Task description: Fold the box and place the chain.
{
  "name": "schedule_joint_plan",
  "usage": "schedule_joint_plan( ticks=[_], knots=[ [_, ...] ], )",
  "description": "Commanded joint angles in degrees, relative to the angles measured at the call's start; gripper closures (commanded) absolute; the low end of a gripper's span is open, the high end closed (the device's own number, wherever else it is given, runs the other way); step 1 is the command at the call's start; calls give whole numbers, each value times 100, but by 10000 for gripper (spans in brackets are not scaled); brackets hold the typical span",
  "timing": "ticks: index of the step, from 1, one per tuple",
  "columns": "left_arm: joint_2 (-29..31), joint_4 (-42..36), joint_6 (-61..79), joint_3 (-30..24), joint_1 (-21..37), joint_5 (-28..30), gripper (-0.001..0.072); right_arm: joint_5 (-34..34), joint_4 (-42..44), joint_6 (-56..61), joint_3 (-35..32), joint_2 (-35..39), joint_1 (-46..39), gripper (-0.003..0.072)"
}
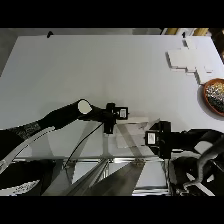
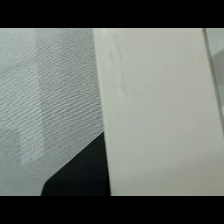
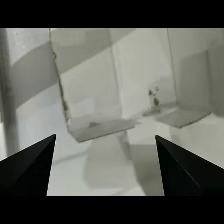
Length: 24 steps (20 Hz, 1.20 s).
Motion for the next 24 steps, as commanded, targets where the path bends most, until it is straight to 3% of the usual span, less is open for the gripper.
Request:
schedule_joint_plan(
  ticks=[1, 7, 14, 19, 24],
  knots=[
    [-2, 2, 0, -2, -4, 2, 701, -1176, -240, -223, -522, 98, 557, -7],
    [-2, 2, 0, -2, -7, 0, 701, -1473, -378, -225, -975, 98, 1106, -7],
    [0, 0, 0, -2, -7, 0, 701, -1832, -643, -223, -1169, 81, 1121, -4],
    [0, 2, 0, -2, -7, 0, 701, -2337, -852, -221, -1176, 76, 1119, -4],
    [0, 2, 0, -2, -7, 0, 701, -2304, -734, -223, -931, 76, 992, -4]
  ],
)
